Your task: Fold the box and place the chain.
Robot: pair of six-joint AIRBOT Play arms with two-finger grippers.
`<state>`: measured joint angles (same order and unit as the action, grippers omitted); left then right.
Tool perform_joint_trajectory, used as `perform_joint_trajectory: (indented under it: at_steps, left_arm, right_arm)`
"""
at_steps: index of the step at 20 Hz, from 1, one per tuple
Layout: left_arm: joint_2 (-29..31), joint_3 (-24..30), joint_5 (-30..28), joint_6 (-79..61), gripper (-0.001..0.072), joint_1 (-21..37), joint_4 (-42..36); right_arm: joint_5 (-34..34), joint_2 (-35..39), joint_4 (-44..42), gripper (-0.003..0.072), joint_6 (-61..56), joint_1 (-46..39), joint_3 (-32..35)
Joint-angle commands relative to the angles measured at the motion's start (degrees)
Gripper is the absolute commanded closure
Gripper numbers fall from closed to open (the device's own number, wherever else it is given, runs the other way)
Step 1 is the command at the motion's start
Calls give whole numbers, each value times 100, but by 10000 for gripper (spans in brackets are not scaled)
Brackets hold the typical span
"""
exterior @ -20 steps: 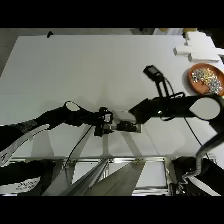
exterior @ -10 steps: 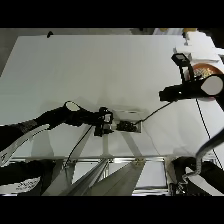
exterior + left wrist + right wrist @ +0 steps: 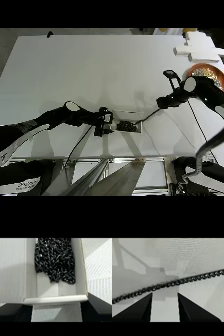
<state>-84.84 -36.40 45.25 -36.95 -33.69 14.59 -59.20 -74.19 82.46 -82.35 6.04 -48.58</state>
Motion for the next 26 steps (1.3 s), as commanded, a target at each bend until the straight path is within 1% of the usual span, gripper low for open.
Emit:
perform_joint_trajectory:
  at_steps: [1, 3, 6, 9, 10, 11, 12, 14, 17, 21, 26]
  left_arm:
    - [2, 0, 0, -2, 575, 2, 0]
    - [2, 0, 0, 0, 575, 2, 0]
    - [2, 0, -2, 0, 575, 2, 0]
    - [2, 0, -2, 0, 575, 2, 0]
    - [2, 0, -2, 0, 575, 2, 0]
    - [2, 0, -2, 0, 575, 2, 0]
    - [2, 0, -2, -2, 575, 4, 0]
    - [2, 0, -2, -2, 575, 2, 0]
    - [2, 0, 0, 0, 575, 2, 0]
    - [2, 0, -2, 0, 575, 2, 0]
    - [2, 0, -2, 0, 575, 2, 0]
  right_arm:
    - [74, -258, 35, 372, -13, -9, 9]
    - [70, -426, 70, 377, -15, -9, 9]
    - [74, -544, 90, 526, -17, -9, 9]
    - [76, -546, 92, 536, -17, -9, 9]
    - [74, -546, 90, 559, -17, -9, 9]
    - [46, -544, 85, 635, -15, -9, 9]
    - [-7, -542, 85, 675, -15, -2, 9]
    - [-96, -437, -44, 675, -4, -2, 7]
    - [-323, 151, -46, 675, 31, -4, 7]
    - [-750, 1296, -120, 675, 31, -4, 7]
    - [-1510, 2629, -704, 675, 234, -4, 9]
